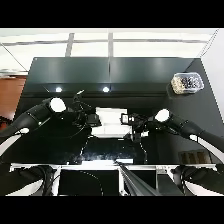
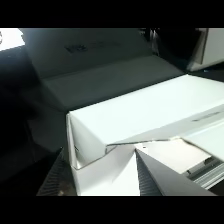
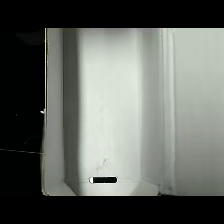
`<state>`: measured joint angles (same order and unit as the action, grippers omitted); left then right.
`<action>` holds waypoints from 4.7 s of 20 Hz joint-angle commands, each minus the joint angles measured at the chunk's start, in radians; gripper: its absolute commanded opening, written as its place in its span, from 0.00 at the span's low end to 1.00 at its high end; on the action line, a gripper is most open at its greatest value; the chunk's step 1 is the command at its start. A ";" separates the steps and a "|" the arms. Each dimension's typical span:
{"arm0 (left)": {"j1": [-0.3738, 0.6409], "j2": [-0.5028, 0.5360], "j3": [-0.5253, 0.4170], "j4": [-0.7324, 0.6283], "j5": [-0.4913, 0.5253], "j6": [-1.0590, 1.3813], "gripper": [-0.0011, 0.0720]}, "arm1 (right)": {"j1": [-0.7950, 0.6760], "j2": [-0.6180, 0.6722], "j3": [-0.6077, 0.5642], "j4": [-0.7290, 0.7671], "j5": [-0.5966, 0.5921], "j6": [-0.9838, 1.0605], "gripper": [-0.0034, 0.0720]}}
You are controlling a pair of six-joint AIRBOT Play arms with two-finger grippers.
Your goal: Fold the box and place the chain.
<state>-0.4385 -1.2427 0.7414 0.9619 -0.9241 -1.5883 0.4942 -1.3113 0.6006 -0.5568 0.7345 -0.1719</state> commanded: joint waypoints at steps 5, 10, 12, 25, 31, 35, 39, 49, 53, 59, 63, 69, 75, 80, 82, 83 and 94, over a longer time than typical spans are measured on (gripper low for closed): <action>0.023 0.000 0.004 -0.047 -0.060 0.045 0.71 | 0.000 0.000 0.001 -0.002 0.002 0.000 0.67; -0.019 0.000 0.016 0.006 -0.128 0.043 0.71 | 0.000 0.000 0.001 -0.002 0.002 0.000 0.67; -0.073 0.000 0.051 0.119 -0.128 -0.035 0.71 | 0.000 0.000 0.001 -0.002 0.002 0.000 0.67; -0.135 0.000 0.137 0.231 -0.176 -0.174 0.56 | 0.000 0.000 0.001 -0.002 0.002 0.000 0.67; -0.142 -0.006 0.137 0.206 -0.169 -0.182 0.58 | 0.000 0.000 0.001 -0.002 0.001 0.000 0.67; -0.150 -0.032 0.137 0.204 -0.148 -0.230 0.87 | 0.000 0.000 0.001 -0.002 0.001 0.000 0.67; -0.161 -0.041 0.137 0.199 -0.116 -0.250 0.87 | 0.000 0.000 0.001 -0.002 0.001 0.000 0.67; -0.173 -0.041 0.138 0.182 -0.126 -0.249 0.59 | 0.000 0.000 0.001 -0.002 0.001 0.000 0.67; -0.180 -0.043 0.138 0.192 -0.123 -0.271 0.57 | 0.000 0.000 0.001 -0.002 0.001 0.000 0.67; -0.316 -0.045 0.139 0.459 -0.098 -0.530 0.56 | 0.000 0.000 0.001 -0.002 0.001 0.000 0.67; -0.353 -0.071 0.142 0.474 -0.079 -0.589 0.56 | 0.000 0.000 0.001 -0.002 0.001 0.000 0.67; -0.365 -0.142 0.223 0.478 -0.135 -0.621 0.38 | 0.000 0.000 0.001 -0.002 0.001 0.000 0.67; -0.369 -0.170 0.255 0.481 -0.184 -0.665 0.38 | 0.000 0.000 0.001 -0.002 0.001 0.000 0.67; -0.370 -0.176 0.254 0.526 -0.184 -0.725 0.38 | 0.000 0.000 0.001 -0.002 0.001 0.000 0.67; -0.370 -0.177 0.254 0.526 -0.180 -0.729 0.38 | 0.000 0.000 0.001 -0.002 0.001 0.000 0.67; -0.370 -0.177 0.254 0.526 -0.180 -0.731 0.38 | 0.000 0.000 0.001 -0.002 0.001 0.000 0.67; -0.371 -0.196 0.255 0.515 -0.177 -0.731 0.20 | 0.000 0.000 0.001 -0.002 0.001 0.000 0.67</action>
<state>-0.8093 -1.4364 0.9955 1.4807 -1.1072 -2.3188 0.4942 -1.3113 0.6006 -0.5583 0.7353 -0.1722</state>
